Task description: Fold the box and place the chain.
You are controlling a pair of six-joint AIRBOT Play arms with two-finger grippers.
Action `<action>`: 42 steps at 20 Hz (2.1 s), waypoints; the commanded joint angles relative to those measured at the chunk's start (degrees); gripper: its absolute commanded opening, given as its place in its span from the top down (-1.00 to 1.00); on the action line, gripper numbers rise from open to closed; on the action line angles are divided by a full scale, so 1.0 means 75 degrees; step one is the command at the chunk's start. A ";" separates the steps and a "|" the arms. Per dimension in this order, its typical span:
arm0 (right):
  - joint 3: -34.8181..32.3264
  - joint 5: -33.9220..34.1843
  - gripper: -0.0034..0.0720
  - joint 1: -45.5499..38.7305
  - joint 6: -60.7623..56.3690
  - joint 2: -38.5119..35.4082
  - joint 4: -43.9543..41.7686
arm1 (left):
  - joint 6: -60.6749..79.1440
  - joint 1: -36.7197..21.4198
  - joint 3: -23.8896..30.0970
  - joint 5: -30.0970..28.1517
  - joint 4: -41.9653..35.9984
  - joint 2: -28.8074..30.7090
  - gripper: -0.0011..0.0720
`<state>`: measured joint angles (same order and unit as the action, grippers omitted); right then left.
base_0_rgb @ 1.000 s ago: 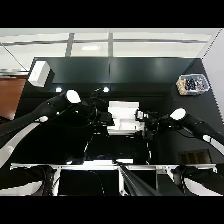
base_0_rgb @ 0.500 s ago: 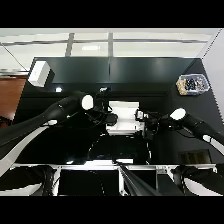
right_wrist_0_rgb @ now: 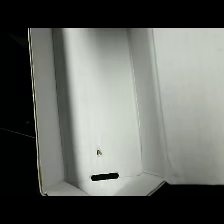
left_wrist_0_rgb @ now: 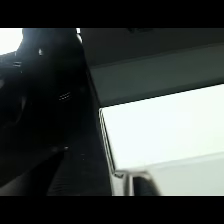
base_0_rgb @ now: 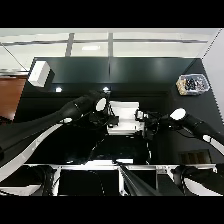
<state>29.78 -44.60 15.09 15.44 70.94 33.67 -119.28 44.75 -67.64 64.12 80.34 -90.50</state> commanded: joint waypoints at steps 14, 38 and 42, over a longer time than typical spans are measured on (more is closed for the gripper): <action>-0.0006 0.0003 0.26 0.0003 0.0000 0.0000 0.0000 | -0.1122 0.0423 -0.0635 0.0533 0.0286 -0.0615 0.57; -0.0003 0.0251 -0.71 -0.0012 -0.0012 -0.0020 0.0006 | -0.1352 0.0463 -0.0854 0.0659 0.0621 -0.0624 0.89; -0.0003 -0.0029 -0.71 -0.0015 -0.0423 -0.0338 0.0641 | -0.1349 0.0463 -0.0854 0.0659 0.0624 -0.0624 0.89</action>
<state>29.76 -43.94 15.03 14.52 69.80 35.29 -129.38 48.25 -74.00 68.90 84.93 -95.22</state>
